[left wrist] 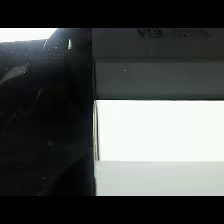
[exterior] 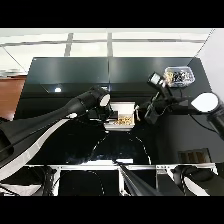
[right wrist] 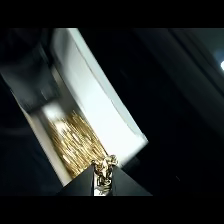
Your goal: Fold the box and place the chain.
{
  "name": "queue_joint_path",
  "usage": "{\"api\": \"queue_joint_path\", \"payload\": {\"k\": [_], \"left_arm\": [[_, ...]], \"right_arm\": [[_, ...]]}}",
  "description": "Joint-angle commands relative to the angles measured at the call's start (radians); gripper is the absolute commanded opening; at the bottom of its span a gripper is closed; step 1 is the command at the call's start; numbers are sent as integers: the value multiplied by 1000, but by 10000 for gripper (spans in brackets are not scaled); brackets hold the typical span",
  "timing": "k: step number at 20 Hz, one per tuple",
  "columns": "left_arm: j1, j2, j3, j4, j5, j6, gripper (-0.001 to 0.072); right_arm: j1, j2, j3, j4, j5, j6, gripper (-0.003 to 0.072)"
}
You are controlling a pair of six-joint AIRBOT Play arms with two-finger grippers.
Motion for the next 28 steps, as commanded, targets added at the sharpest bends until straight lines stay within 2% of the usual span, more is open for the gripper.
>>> {"api": "queue_joint_path", "payload": {"k": [1,5,7,9,12,16,20,28], "left_arm": [[0,0,0,0,1,0,28],[0,0,0,0,2,0,28],[0,0,0,0,2,0,28],[0,0,0,1,2,0,27],[0,0,0,0,2,0,27],[0,0,0,0,1,0,28],[2,0,0,2,1,2,28],[-1,0,2,-19,5,-13,29]], "right_arm": [[7,17,51,232,38,121,17],[55,-38,45,167,23,204,20],[51,-58,31,142,6,249,286],[22,-51,34,56,22,259,288],[-127,-3,34,-73,64,276,288],[-319,19,34,-97,138,276,287],[-348,19,34,-67,95,276,287],[-348,19,34,-56,123,276,287]]}}
